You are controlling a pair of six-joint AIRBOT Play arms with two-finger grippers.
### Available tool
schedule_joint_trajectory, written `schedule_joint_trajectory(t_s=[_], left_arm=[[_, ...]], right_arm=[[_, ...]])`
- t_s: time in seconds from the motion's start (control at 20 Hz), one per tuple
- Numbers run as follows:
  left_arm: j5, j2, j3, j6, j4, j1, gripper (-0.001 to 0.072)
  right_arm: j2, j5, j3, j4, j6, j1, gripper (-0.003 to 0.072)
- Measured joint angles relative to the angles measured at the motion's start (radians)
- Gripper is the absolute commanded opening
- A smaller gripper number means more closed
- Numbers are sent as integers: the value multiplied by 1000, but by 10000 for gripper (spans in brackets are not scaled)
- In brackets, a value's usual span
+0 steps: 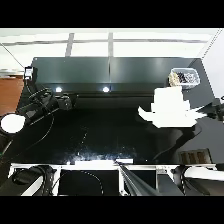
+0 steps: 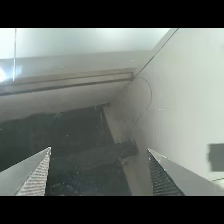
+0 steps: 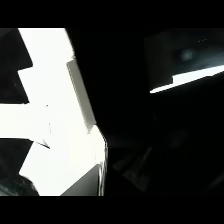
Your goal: Fold the box and place the chain.
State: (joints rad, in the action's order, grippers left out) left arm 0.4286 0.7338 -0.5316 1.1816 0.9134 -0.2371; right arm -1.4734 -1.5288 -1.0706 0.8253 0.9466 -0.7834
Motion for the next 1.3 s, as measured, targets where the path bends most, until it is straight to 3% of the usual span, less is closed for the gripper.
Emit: schedule_joint_trajectory(t_s=[0.35,0.5,0.85,1.1,1.3], left_arm=[[82,2,0,0,-12,-46,703],[133,33,0,0,-65,-60,703],[278,293,0,-67,-328,-43,705],[497,560,-25,-408,-669,34,705],[631,739,-134,-561,-727,10,669]], right_arm=[[538,263,464,-163,-1,335,47],[680,389,597,-202,-1,531,48],[760,665,704,-222,22,889,48],[768,727,715,-223,44,951,48],[769,731,716,-223,65,963,48]])
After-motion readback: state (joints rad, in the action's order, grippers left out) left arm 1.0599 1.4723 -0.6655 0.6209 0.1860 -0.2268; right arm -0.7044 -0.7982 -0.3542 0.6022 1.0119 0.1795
